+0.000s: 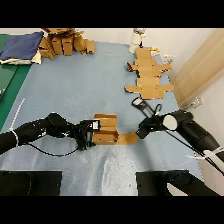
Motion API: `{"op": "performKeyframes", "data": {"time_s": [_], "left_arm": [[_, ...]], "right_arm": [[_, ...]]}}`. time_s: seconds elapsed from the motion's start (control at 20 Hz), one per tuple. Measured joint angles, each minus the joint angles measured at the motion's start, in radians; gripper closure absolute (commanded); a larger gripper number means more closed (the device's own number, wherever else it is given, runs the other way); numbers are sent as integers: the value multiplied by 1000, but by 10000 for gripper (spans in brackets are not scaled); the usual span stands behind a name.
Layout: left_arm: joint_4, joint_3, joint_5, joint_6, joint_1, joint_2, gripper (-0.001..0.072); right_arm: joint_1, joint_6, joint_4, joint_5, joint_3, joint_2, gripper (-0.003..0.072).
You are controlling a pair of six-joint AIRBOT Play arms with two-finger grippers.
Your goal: Fold the box.
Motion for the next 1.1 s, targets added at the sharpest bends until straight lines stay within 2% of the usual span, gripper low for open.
{"op": "performKeyframes", "data": {"time_s": [0.1,0.25,0.45,0.6,0.9,0.95,1.0,1.1], "left_arm": [[0,0,3,0,0,0,295],[0,0,12,0,0,0,295],[0,0,14,0,0,0,294],[0,0,15,0,0,0,294],[0,0,16,0,0,0,295],[0,0,16,0,0,0,295],[0,0,16,0,0,0,295],[0,0,16,0,0,0,295]], "right_arm": [[-45,116,48,27,-24,17,682],[-77,201,223,-3,-98,-4,682],[-82,185,486,-85,-175,-63,682],[-59,164,616,-117,-195,-84,682],[-30,154,726,-137,-194,-37,680],[-27,159,732,-137,-193,-23,660],[-27,161,741,-138,-192,-11,600],[-26,164,757,-140,-190,3,590]]}}
